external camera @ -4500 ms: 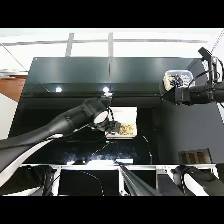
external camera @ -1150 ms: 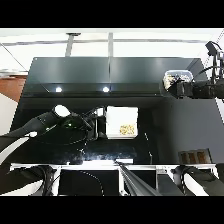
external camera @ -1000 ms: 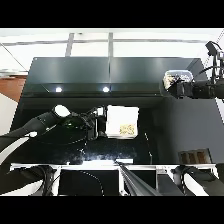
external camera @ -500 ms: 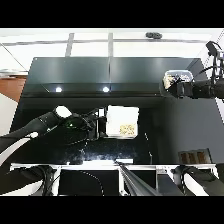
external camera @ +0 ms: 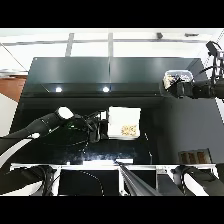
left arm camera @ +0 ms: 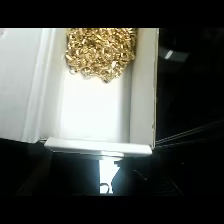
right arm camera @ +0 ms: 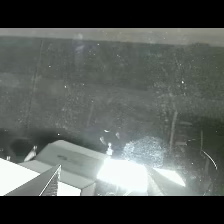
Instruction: Fold the box and place the chain.
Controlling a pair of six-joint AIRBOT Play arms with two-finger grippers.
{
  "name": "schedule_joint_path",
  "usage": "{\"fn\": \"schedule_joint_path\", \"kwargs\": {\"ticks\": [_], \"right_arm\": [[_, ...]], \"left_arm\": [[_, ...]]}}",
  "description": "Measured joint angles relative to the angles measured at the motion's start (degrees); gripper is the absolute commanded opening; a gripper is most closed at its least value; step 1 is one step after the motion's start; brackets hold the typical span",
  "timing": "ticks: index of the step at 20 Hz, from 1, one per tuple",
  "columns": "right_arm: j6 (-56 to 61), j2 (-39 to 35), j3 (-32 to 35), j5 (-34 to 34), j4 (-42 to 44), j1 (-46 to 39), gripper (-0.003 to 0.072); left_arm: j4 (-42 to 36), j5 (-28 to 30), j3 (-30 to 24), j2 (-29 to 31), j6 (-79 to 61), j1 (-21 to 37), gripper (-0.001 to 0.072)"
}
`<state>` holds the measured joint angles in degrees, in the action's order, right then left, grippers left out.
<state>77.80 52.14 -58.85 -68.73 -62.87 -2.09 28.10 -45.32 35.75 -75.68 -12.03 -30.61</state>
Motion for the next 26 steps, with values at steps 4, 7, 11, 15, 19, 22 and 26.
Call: {"fn": "schedule_joint_path", "kwargs": {"ticks": [4,7,11,15,19,22,26], "right_arm": [[0.07,0.0,0.0,0.0,0.02,0.0,0.0602],[0.42,0.0,0.0,-0.02,0.02,0.0,0.0602],[0.76,0.0,0.0,-0.02,0.02,0.0,0.0602],[0.85,0.0,0.0,-0.04,0.04,0.0,0.0602],[1.05,0.0,0.0,-0.04,0.04,0.0,0.0602],[1.07,0.0,0.0,-0.04,0.04,0.0,0.0602],[1.27,0.0,0.0,-0.02,0.04,0.0,0.0602]], "left_arm": [[0.17,-0.81,0.04,0.0,-0.94,-0.04,0.0696],[0.17,-1.01,0.48,-0.02,-0.5,-0.02,0.0697],[0.15,-0.98,1.22,-0.02,1.09,-0.02,0.0697],[0.2,-1.16,1.53,-0.02,1.88,0.0,0.0696],[0.33,-0.28,1.7,-0.02,2.1,0.0,0.0696],[0.33,-0.13,1.75,-0.09,2.1,-0.04,0.0696],[0.24,0.02,1.77,-0.85,1.86,-0.04,0.0696]]}}
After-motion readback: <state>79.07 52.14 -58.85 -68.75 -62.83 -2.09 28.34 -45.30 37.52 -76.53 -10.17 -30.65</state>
